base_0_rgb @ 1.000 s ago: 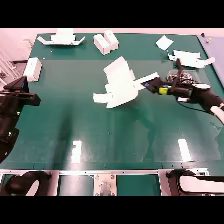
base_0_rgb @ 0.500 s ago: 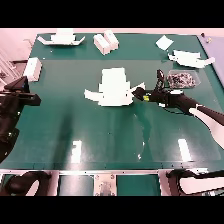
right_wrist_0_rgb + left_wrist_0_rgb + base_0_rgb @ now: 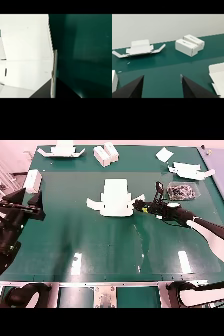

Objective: Fold the box and place the chain.

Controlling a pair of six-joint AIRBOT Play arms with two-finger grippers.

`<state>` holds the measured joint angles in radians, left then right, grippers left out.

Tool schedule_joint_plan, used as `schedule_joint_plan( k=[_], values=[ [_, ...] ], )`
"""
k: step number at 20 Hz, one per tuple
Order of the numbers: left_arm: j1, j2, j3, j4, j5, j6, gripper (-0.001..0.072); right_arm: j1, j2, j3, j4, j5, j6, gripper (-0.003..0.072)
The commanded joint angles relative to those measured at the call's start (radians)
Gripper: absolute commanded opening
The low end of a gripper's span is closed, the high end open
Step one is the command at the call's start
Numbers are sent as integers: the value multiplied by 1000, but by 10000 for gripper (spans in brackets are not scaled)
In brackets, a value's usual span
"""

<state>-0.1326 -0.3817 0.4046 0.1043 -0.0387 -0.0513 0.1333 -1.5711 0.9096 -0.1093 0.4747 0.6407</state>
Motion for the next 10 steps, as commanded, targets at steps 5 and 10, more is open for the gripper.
schedule_joint_plan(
  k=[5,10],
  values=[
    [0,-234,19,-2,-147,6,528,8,0,11,47,-7,-67,10],
    [0,-551,161,-3,-328,61,527,8,-1,10,46,-7,-67,9]
  ],
)
